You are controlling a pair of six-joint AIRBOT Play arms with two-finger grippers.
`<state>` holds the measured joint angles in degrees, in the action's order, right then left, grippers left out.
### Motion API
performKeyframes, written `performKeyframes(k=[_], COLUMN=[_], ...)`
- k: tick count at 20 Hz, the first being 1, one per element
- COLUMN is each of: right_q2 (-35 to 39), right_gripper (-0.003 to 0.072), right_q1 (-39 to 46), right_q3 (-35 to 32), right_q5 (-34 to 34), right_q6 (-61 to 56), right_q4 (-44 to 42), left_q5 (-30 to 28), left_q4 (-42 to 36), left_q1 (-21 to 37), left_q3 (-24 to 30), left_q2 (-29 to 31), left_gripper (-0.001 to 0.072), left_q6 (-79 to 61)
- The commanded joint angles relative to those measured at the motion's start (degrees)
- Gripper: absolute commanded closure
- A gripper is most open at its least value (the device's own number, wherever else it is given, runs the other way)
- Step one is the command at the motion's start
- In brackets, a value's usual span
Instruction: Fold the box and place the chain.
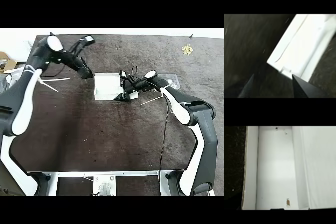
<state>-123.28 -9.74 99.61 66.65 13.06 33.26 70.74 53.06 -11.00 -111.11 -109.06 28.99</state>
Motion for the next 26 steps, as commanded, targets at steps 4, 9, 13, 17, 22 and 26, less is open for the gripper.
performKeyframes(k=[4, 9, 13, 17, 22, 26], right_q2=[-0.02, -0.02, -0.02, -0.02, -0.02, -0.02], right_gripper=[0.0178, 0.0178, 0.0178, 0.0178, 0.0178, 0.0178], right_q1=[0.00, 0.00, 0.00, 0.00, 0.00, 0.00], right_q3=[0.00, 0.00, 0.00, 0.00, 0.00, 0.00], right_q5=[0.02, 0.02, 0.02, 0.02, 0.02, 0.02], right_q6=[-0.02, -0.02, -0.02, -0.02, -0.02, -0.02], right_q4=[-0.02, -0.02, -0.02, -0.02, -0.02, -0.02], left_q5=[4.07, 7.61, 8.90, 8.13, 7.82, 6.14], left_q4=[-26.51, -29.03, -29.09, -29.07, -29.49, -29.11], left_q1=[9.53, 9.51, 9.33, 9.27, 7.50, 5.57], left_q3=[11.52, 11.45, 11.28, 11.28, 11.23, 11.23], left_q2=[-3.82, -11.98, -14.43, -14.62, -15.67, -15.72], left_gripper=[0.0166, 0.0165, 0.0018, -0.0011, -0.0011, -0.0011], left_q6=[-29.62, -34.91, -42.51, -49.03, -49.05, -49.46])
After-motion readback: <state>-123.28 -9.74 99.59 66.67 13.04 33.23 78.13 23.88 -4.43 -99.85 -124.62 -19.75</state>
